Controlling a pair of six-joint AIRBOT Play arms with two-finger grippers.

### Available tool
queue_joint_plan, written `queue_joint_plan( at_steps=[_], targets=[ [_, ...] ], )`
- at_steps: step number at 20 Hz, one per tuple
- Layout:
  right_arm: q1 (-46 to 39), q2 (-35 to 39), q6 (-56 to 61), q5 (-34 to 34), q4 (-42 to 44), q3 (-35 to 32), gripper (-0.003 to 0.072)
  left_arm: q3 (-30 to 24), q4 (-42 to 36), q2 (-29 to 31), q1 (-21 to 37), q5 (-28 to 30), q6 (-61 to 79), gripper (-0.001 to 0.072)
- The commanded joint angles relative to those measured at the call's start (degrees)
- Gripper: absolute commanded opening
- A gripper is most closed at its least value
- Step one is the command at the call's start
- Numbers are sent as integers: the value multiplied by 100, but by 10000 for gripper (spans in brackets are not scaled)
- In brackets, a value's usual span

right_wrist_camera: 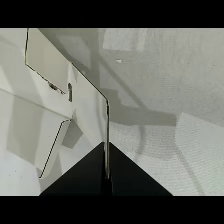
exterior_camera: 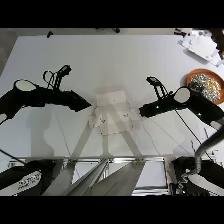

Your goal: Fold the box and place the chain.

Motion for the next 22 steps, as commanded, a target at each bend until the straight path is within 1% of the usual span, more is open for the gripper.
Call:
queue_joint_plan(
  at_steps=[1, 4, 6, 11, 13, 14, 15, 18, 19, 20, 21, 22],
  targets=[
    [4, 4, 2, 11, 4, -2, 13, 479, -326, -848, -251, -378, 358, 588],
    [4, 4, 2, 13, 7, -2, 13, 776, -297, -1204, -643, -210, 542, 588],
    [4, 4, 2, 11, 7, -2, 13, 815, -282, -1325, -804, -48, 658, 588],
    [4, 4, 2, 11, 72, -2, 13, 815, -181, -1572, -861, -160, 737, 587],
    [4, 4, 2, 11, 155, -2, 13, 815, -367, -1700, -883, -160, 940, 576],
    [7, 4, 2, 11, 157, -2, 13, 815, -522, -1766, -909, -155, 1130, 551],
    [4, 4, 2, 11, 157, -2, 13, 815, -671, -1834, -968, -114, 1311, 506],
    [4, 4, 2, 13, 160, -2, 13, 815, -835, -1980, -1196, 221, 1665, 486],
    [4, 7, 4, 13, 162, -2, 13, 815, -918, -2000, -1224, 262, 1790, 438],
    [4, 4, 4, 15, 162, -2, 13, 815, -973, -1998, -1228, 295, 1891, 359],
    [4, 4, 4, 17, 160, -2, 13, 815, -970, -1996, -1215, 341, 1902, 262],
    [4, 4, 4, 17, 160, -2, 13, 815, -911, -1996, -1198, 363, 1904, 185]
  ],
)
